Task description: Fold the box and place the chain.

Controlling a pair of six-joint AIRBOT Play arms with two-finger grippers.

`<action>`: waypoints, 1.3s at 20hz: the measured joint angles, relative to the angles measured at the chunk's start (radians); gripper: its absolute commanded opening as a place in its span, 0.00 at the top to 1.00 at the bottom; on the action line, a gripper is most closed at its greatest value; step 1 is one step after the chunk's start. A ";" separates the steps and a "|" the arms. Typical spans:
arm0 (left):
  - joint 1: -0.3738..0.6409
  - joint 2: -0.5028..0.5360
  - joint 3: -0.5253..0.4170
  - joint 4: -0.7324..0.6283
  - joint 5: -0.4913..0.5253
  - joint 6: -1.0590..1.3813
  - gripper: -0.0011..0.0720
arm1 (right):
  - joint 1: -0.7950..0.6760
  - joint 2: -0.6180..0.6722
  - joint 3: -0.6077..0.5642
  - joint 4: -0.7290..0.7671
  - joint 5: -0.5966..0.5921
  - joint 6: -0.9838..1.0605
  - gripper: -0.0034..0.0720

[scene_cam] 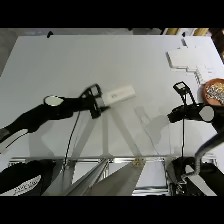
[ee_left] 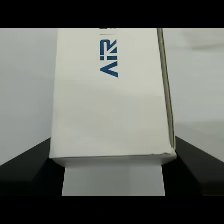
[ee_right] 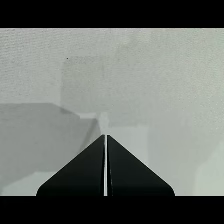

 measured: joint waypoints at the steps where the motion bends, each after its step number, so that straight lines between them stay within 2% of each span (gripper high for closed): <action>1: 0.046 0.036 0.000 0.000 0.085 -0.066 0.86 | 0.000 0.000 0.000 0.000 0.000 0.000 0.93; 3: 0.145 0.094 0.000 -0.001 0.230 -0.184 0.86 | 0.000 0.000 0.000 0.000 0.000 0.000 0.93; 6: 0.304 0.147 -0.009 -0.003 0.361 -0.291 0.86 | 0.000 0.000 0.000 0.000 0.000 0.000 0.93; 11: 0.538 0.174 -0.062 -0.031 0.436 -0.374 0.86 | 0.000 0.000 0.000 0.000 0.000 0.000 0.93; 15: 0.700 0.179 -0.145 -0.091 0.499 -0.402 0.86 | 0.000 0.000 0.000 0.000 0.000 0.000 0.93; 16: 0.729 0.179 -0.168 -0.101 0.516 -0.397 0.85 | 0.000 0.000 0.000 0.000 0.000 0.000 0.93; 18: 0.765 0.180 -0.205 -0.110 0.525 -0.371 0.71 | 0.000 0.000 0.000 0.000 0.000 0.000 0.93; 26: 0.801 0.180 -0.249 -0.167 0.428 -0.335 0.70 | 0.000 0.000 0.000 0.000 0.000 0.000 0.93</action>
